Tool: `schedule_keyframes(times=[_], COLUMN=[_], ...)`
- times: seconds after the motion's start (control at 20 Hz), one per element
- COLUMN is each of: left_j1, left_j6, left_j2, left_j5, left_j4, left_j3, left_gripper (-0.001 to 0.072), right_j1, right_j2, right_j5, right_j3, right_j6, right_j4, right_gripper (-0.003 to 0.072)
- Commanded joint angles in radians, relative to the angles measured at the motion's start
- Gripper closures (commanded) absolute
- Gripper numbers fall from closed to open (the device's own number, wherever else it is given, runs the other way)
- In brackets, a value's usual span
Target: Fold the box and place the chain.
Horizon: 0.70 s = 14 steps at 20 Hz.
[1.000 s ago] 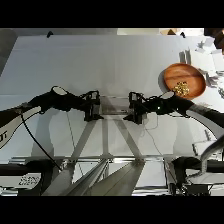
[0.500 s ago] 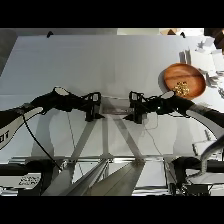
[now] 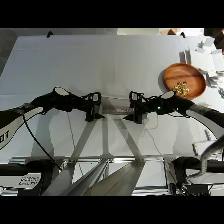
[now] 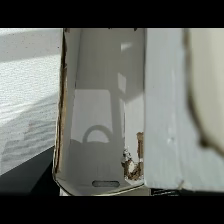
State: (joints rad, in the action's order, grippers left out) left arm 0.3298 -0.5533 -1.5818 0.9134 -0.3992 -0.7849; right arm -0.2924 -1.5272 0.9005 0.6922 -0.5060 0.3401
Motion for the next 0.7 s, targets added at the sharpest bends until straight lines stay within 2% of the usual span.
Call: schedule_keyframes(times=[0.0,0.2,0.25,0.3,0.45,0.65], left_j1=[0.000,0.000,0.000,0.000,0.000,0.000], left_j6=[0.000,0.000,0.000,0.000,0.000,0.000], left_j2=[0.000,0.000,0.000,0.000,0.000,0.000], left_j5=[-0.001,-0.001,-0.001,-0.001,-0.001,-0.001], left_j4=[0.000,0.000,0.000,0.000,0.000,0.000], left_j3=[0.000,0.000,0.000,0.000,0.000,0.000], left_gripper=[0.0371,0.0371,0.0371,0.0371,0.0371,0.0371], right_j1=[-0.001,-0.002,-0.001,0.000,0.000,0.000], right_j2=[0.000,0.000,0.000,0.000,0.011,0.092], right_j5=[0.001,0.000,-0.009,-0.032,-0.060,-0.068], right_j3=[0.000,0.000,0.000,0.000,0.000,0.000], right_j6=[0.000,0.016,0.019,0.019,0.029,0.180], right_j4=[0.000,-0.035,-0.034,-0.030,0.064,0.257], right_gripper=[0.0223,0.0224,0.0155,0.0026,0.0021,0.0021])
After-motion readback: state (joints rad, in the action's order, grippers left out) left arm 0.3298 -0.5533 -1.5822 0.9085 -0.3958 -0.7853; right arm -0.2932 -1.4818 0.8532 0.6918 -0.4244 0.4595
